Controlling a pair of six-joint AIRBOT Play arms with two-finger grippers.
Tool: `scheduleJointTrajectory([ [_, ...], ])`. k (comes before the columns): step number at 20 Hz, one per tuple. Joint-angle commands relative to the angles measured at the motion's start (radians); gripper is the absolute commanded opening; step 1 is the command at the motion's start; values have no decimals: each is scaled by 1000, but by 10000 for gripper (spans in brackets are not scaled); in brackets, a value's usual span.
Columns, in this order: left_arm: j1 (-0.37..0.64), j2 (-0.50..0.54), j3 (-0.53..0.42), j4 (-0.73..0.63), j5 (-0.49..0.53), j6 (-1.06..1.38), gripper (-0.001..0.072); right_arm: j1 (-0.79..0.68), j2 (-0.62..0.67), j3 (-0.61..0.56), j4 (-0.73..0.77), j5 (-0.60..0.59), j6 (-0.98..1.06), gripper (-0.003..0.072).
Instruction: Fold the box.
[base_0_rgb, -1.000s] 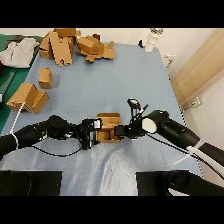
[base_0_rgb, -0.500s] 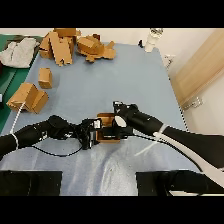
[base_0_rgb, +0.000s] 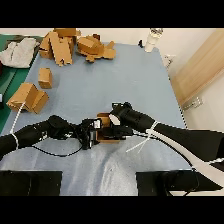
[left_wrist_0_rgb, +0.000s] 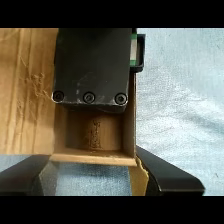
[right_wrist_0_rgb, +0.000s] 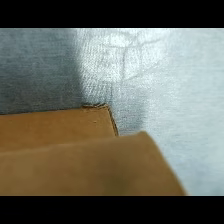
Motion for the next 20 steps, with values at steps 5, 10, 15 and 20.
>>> scheduleJointTrajectory([
  [5,0,0,0,0,0,0,472,0,67,40,-8,47,-30,323],
  [10,0,0,0,0,0,0,472,0,95,40,-12,62,-22,398],
  [15,0,0,0,0,0,0,472,1,94,40,-9,63,-14,52],
  [20,0,0,0,0,0,0,472,1,95,40,-4,62,-16,5],
])
